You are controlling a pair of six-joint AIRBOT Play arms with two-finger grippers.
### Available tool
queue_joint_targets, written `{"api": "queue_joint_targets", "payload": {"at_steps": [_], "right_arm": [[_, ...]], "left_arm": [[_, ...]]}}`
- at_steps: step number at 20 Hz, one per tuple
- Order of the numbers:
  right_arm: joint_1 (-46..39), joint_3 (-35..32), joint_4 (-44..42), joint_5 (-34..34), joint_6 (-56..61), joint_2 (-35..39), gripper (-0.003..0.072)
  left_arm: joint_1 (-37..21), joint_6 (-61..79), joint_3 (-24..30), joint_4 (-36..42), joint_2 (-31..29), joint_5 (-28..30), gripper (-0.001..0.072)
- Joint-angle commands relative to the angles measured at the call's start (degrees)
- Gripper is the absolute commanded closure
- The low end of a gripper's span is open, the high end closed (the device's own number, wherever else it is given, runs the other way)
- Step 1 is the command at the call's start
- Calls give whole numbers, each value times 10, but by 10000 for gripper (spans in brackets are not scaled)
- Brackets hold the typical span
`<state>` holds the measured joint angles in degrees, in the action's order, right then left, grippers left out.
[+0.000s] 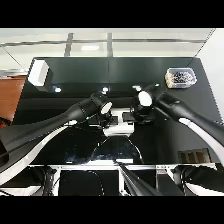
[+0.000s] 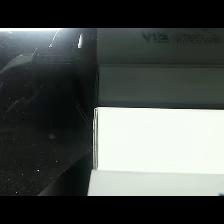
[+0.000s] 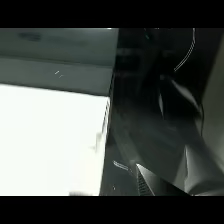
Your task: Fold the box and place the chain.
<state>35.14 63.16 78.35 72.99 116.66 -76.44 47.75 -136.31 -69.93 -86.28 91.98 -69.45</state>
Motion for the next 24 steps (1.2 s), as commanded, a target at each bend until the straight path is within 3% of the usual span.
{"api": "queue_joint_targets", "payload": {"at_steps": [1,4,5,7,10,11,12,14,18,20,23,24], "right_arm": [[-38,8,41,3,-65,102,192],[-83,7,337,-8,-91,144,192],[-109,3,391,-35,-90,142,193],[-191,-9,390,-149,-82,132,193],[-315,-10,305,-318,-2,74,186],[-347,3,246,-349,-4,41,45],[-374,33,172,-356,-18,-1,38],[-410,123,68,-331,-82,-92,40],[-431,375,65,-127,-83,-290,41],[-435,466,70,-59,-83,-365,41],[-448,512,64,-38,-78,-416,43],[-453,512,59,-40,-78,-421,85]], "left_arm": [[0,0,0,0,0,2,682],[0,0,0,0,0,2,683],[0,0,0,0,0,2,683],[0,0,0,0,0,2,683],[0,0,0,0,0,2,682],[0,0,0,-1,0,2,682],[-1,0,0,-1,0,2,683],[0,0,0,0,0,2,682],[0,0,0,-1,0,-1,682],[0,0,0,0,0,-2,683],[-1,0,0,0,0,-2,682],[-1,0,0,0,0,-2,683]]}}
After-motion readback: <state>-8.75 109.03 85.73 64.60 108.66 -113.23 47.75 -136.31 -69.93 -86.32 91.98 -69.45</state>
